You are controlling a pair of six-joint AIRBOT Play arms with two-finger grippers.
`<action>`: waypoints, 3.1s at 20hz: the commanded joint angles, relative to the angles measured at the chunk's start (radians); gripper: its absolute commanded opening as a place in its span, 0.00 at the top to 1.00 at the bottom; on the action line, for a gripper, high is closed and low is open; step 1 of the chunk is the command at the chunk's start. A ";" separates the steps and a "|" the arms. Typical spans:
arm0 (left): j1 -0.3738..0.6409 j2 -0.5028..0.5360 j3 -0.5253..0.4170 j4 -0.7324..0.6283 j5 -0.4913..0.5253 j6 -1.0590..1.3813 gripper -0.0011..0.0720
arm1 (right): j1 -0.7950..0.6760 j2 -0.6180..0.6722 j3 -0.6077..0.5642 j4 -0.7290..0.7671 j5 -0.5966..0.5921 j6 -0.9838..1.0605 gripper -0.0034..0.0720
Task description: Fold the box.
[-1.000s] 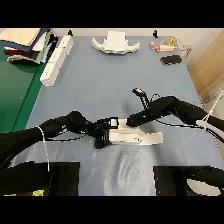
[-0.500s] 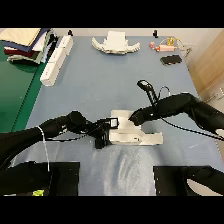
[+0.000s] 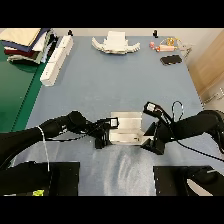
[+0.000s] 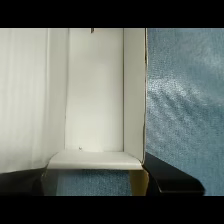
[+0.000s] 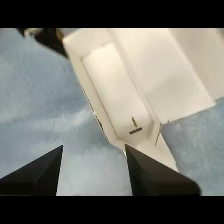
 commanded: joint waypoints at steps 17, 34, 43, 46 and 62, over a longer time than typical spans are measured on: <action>0.000 0.000 0.000 0.000 -0.001 0.000 0.42 | 0.106 -0.221 -0.072 -0.198 0.362 -0.437 0.59; 0.000 0.000 0.000 0.000 -0.001 0.000 0.42 | 0.160 -0.240 -0.072 -0.069 0.401 -0.438 0.04; 0.000 0.000 0.000 0.000 -0.001 0.000 0.42 | 0.160 -0.187 -0.017 -0.370 0.206 0.004 0.70; 0.000 0.000 0.000 0.000 -0.001 0.000 0.42 | 0.160 -0.143 0.026 -0.665 0.087 0.381 0.95; 0.000 0.000 0.000 0.000 -0.001 0.000 0.42 | -0.106 -0.238 -0.039 -0.199 0.141 0.855 0.95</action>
